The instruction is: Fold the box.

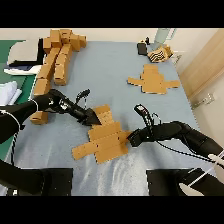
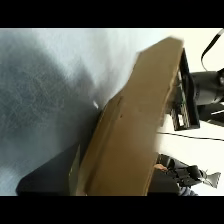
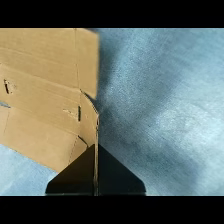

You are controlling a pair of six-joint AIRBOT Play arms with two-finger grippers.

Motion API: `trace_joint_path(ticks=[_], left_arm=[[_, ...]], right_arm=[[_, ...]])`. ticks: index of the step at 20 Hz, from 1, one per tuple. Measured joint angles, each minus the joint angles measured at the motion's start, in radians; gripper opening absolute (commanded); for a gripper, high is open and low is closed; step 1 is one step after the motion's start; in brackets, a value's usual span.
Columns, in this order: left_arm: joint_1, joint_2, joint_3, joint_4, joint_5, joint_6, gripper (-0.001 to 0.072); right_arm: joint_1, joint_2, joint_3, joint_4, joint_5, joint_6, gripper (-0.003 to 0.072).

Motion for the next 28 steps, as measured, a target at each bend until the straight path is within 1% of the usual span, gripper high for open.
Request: trace_joint_path(ticks=[3,5,12,13,14,15,16,17,18,21,23,26,28], left_arm=[[0.011,-0.001,0.003,0.013,-0.013,0.004,0.0298],[0.013,-0.001,0.005,0.018,-0.015,0.007,0.0147],[0.016,-0.001,0.011,0.023,-0.011,0.033,0.0143],[0.016,-0.001,0.013,0.024,-0.010,0.036,0.0043],[0.016,-0.001,0.016,0.023,-0.008,0.042,0.0017],[0.013,-0.001,0.020,0.021,-0.010,0.048,0.0016],[0.011,-0.001,0.025,0.021,-0.009,0.051,0.0015],[0.006,-0.001,0.032,0.021,-0.008,0.056,0.0014],[-0.002,-0.001,0.040,0.020,-0.003,0.062,0.0014],[-0.038,0.000,0.073,0.019,-0.001,0.101,0.0013],[-0.076,0.010,0.090,0.019,0.022,0.143,0.0013],[-0.139,0.045,0.100,0.021,0.080,0.223,0.0012],[-0.183,0.083,0.099,0.038,0.137,0.286,0.0012]], right_arm=[[0.000,0.000,0.000,-0.003,0.000,0.000,0.0001],[0.000,0.000,0.000,-0.005,0.000,0.000,0.0002],[0.000,0.000,0.000,-0.006,-0.001,0.000,0.0003],[0.000,0.000,0.000,-0.006,-0.001,0.000,0.0004],[0.000,0.000,0.000,-0.006,-0.002,0.000,0.0007],[0.000,0.000,0.000,-0.006,-0.002,0.000,0.0011],[0.000,0.000,0.000,-0.006,-0.004,0.000,0.0100],[0.000,0.000,0.000,-0.007,-0.005,0.000,0.0274],[0.000,0.000,-0.001,-0.010,-0.009,0.001,0.0373],[-0.006,0.000,0.008,-0.015,-0.011,0.045,0.0381],[-0.031,0.000,0.040,-0.058,-0.012,0.117,0.0381],[-0.100,0.002,0.135,-0.177,-0.032,0.238,0.0381],[-0.159,0.002,0.214,-0.242,-0.048,0.298,0.0375]])
